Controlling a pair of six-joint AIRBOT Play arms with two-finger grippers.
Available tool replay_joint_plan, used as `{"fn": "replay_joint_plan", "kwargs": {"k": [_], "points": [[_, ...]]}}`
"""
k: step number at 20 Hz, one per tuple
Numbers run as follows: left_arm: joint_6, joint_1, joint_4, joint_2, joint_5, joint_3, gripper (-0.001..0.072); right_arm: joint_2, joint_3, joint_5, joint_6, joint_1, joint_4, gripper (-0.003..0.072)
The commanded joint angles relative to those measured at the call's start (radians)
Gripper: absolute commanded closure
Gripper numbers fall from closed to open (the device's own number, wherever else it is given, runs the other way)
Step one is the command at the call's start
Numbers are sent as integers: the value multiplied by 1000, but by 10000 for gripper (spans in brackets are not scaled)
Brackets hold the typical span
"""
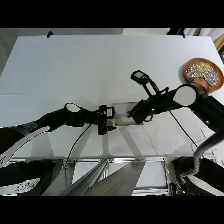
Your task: Fold the box and place the chain.
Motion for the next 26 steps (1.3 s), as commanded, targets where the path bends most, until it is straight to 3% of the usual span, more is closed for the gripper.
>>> {"fn": "replay_joint_plan", "kwargs": {"k": [1,10,12,18,21,26], "points": [[0,0,0,1,0,1,456,-63,-10,-50,14,55,-6,675],[0,0,0,1,0,1,456,-186,-20,-111,42,112,-16,668],[0,0,0,1,0,1,456,-188,-20,-115,89,112,-47,565],[0,0,0,1,0,1,456,-180,-19,-116,97,112,-60,563],[0,0,0,1,0,1,456,-121,-19,-98,97,111,-91,563],[0,0,0,1,0,1,456,87,-19,-2,195,111,-283,577]]}}
